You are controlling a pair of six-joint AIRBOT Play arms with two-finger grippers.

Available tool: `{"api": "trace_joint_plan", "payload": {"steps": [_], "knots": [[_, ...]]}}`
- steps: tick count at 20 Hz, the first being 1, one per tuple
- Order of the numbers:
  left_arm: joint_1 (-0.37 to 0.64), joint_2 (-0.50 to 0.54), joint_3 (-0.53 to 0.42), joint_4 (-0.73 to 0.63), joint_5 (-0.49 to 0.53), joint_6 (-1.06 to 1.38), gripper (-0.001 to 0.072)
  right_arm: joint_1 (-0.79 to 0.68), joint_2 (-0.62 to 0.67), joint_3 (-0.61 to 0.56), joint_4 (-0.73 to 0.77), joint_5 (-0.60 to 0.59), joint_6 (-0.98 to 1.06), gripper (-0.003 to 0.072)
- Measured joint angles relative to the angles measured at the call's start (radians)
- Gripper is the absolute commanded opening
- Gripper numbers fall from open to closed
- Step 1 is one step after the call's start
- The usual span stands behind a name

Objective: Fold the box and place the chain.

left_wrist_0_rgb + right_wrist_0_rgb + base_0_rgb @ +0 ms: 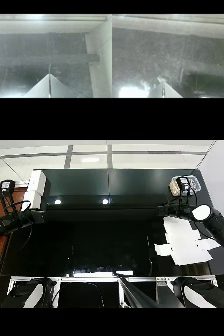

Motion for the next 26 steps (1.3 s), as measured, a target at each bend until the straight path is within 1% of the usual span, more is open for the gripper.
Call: {"api": "trace_joint_plan", "payload": {"steps": [17, 18, 20, 24, 25, 26], "knots": [[0.0, 0.0, 0.0, 0.0, 0.003, 0.0, 0.0027, 0.0, 0.0, 0.0, 0.0, 0.0, 0.0, 0.0011], [0.0, 0.0, 0.0, 0.0, 0.021, 0.0, 0.0027, 0.0, 0.0, 0.0, 0.0, 0.0, 0.0, 0.0011], [-0.001, -0.001, 0.0, -0.002, 0.088, 0.0, 0.0026, 0.0, 0.0, 0.0, 0.009, -0.004, 0.0, 0.0011], [-0.001, -0.003, 0.0, -0.034, 0.256, -0.003, 0.0027, 0.0, 0.0, 0.0, 0.078, -0.025, 0.0, 0.0013], [-0.001, -0.006, 0.0, -0.052, 0.294, -0.011, 0.0028, 0.002, 0.0, 0.0, 0.099, -0.029, 0.0, 0.009], [-0.001, -0.011, 0.0, -0.079, 0.327, -0.019, 0.0031, 0.002, 0.0, 0.0, 0.116, -0.041, 0.0, 0.0509]]}}
